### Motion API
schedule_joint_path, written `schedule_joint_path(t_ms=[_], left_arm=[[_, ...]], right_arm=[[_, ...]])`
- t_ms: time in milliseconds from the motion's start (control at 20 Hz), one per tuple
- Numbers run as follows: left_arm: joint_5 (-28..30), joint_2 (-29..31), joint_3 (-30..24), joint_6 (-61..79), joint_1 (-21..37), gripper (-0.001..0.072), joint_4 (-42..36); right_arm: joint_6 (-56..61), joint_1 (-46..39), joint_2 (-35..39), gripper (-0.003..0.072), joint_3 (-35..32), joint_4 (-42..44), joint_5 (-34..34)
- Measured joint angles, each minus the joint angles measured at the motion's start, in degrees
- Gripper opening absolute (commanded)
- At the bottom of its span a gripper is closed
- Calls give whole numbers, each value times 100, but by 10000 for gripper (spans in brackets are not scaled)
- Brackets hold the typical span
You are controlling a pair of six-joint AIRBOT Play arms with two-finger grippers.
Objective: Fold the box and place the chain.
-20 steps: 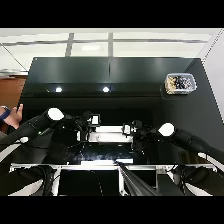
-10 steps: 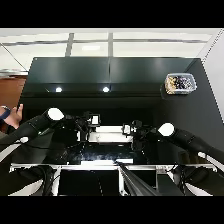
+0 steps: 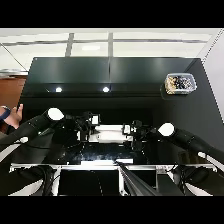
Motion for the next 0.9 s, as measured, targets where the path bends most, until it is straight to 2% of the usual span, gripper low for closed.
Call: schedule_joint_path(t_ms=[50, 100, 150, 400, 650, 700, 750, 800, 850, 900], left_arm=[[0, 26, 0, -28, 0, 552, 33], [13, 61, 0, -63, 0, 680, 66], [44, 118, 0, -109, 13, 707, 118], [140, 627, 0, -778, 245, 707, 621], [-146, 1475, 0, -1880, 599, 695, 1156], [-330, 1628, 0, -2140, 632, 670, 1209], [-496, 1751, 0, -2391, 649, 533, 1233], [-651, 1853, 0, -2640, 664, 334, 1244], [-846, 1934, 0, -2903, 678, 93, 1274], [-1082, 1998, 0, -3139, 684, 29, 1283]], right_arm=[[0, 0, 0, 545, 2, -4, 2], [2, 0, 0, 545, 4, -9, 9], [-15, -2, 0, 545, 4, -15, 31], [-11, 0, 0, 544, 4, -52, 118], [-35, 0, 0, 544, 4, -122, 251], [-35, 0, 0, 544, 4, -127, 258], [-37, 0, 0, 544, 4, -131, 262], [-37, 0, 0, 544, 4, -140, 264], [-37, 0, 0, 544, 4, -142, 267], [-39, 0, 0, 544, 4, -144, 267]])
